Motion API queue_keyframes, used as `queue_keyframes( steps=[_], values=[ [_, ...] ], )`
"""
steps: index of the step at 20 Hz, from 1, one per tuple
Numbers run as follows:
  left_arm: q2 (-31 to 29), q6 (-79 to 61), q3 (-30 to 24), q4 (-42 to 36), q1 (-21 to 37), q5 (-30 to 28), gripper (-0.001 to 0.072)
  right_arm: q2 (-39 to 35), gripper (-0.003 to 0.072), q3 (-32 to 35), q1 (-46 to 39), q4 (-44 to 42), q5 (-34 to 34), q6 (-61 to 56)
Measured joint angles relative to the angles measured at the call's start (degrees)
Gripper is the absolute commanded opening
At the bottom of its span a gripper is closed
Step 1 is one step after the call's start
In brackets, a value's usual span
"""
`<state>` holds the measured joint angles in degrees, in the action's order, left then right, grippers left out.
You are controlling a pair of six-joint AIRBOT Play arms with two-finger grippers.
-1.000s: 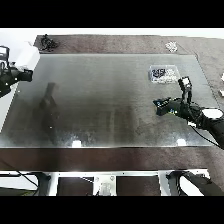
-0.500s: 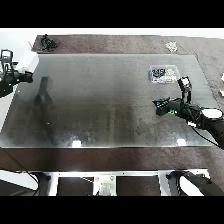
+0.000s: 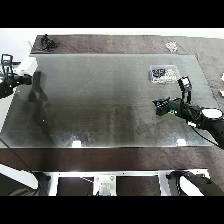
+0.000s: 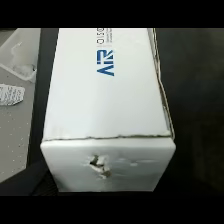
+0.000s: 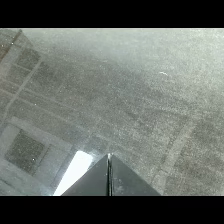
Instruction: Fold the box and place the chain.
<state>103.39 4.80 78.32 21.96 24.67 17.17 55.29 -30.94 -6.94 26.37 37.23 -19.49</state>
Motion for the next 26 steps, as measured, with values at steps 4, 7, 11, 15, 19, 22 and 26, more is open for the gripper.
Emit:
queue_keyframes(
  steps=[4,7,11,15,19,22,26],
  values=[
    [0.50,-2.16,0.46,-0.76,0.66,0.74,0.0720,0.00,0.0077,-0.02,0.00,-0.15,0.00,-0.02],
    [0.68,-3.45,0.55,-0.87,0.72,0.04,0.0720,0.00,0.0151,0.00,0.00,-0.57,-0.24,-0.04],
    [0.02,-4.72,0.55,-0.83,0.83,-0.04,0.0720,0.02,0.0151,-0.02,0.00,-0.72,-0.42,-0.04],
    [-5.18,-4.81,0.57,-0.31,0.87,2.58,0.0720,0.00,0.0152,-0.02,0.00,-0.79,-0.44,-0.02],
    [-13.40,-3.52,0.59,0.02,0.87,14.84,0.0017,0.02,0.0014,-0.02,0.00,-0.90,-0.59,-0.02],
    [-19.41,-0.68,-0.24,-0.39,0.74,27.12,0.0014,-0.24,0.0012,0.00,0.00,-1.90,-2.64,0.00],
    [-30.49,-0.81,-8.85,-5.11,0.04,33.07,0.0014,-4.00,0.0012,0.00,0.00,-3.28,-6.99,0.00]
  ],
)
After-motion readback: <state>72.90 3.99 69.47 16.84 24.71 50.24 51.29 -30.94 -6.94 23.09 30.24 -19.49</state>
